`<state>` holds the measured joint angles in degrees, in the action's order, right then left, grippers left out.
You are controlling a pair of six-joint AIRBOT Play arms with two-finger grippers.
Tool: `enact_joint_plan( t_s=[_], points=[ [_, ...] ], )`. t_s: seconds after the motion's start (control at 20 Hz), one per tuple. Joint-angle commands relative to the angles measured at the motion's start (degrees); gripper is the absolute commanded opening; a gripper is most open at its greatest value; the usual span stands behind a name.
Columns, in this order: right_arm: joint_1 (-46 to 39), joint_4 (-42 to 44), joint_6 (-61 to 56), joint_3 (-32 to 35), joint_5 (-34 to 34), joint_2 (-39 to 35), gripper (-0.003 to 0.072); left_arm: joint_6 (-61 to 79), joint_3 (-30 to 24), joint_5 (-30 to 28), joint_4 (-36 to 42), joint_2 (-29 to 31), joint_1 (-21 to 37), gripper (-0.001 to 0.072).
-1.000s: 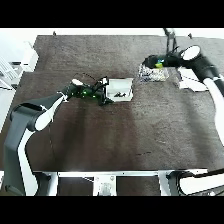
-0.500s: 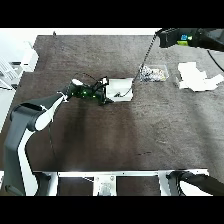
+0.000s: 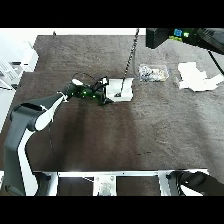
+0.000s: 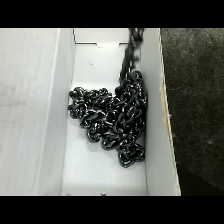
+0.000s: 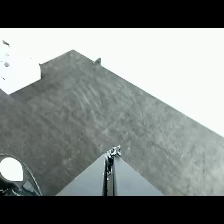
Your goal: Fold the box and place the chain.
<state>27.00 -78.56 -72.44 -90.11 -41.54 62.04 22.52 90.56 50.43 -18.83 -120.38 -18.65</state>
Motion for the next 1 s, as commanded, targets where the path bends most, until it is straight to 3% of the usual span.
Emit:
enact_joint_plan(
  t_s=[0.0,0.4,0.65,0.95],
  points=[
    [2.97,-1.84,-3.5,-0.02,1.53,0.5,0.0007,0.0,0.0,0.04,-0.02,-0.02,0.02,0.0328],
    [5.99,-5.05,-6.71,2.82,1.18,3.5,0.0008,0.0,0.0,0.0,-0.04,-0.02,0.02,0.0328],
    [3.89,-28.11,-20.24,2.8,-5.57,1.79,0.0007,0.0,0.0,0.07,-0.04,-0.02,0.02,0.0328],
    [0.63,-33.94,-21.86,2.71,-9.55,-0.15,0.0007,0.0,0.0,-0.02,-0.04,-0.02,0.02,0.0328]
  ],
)
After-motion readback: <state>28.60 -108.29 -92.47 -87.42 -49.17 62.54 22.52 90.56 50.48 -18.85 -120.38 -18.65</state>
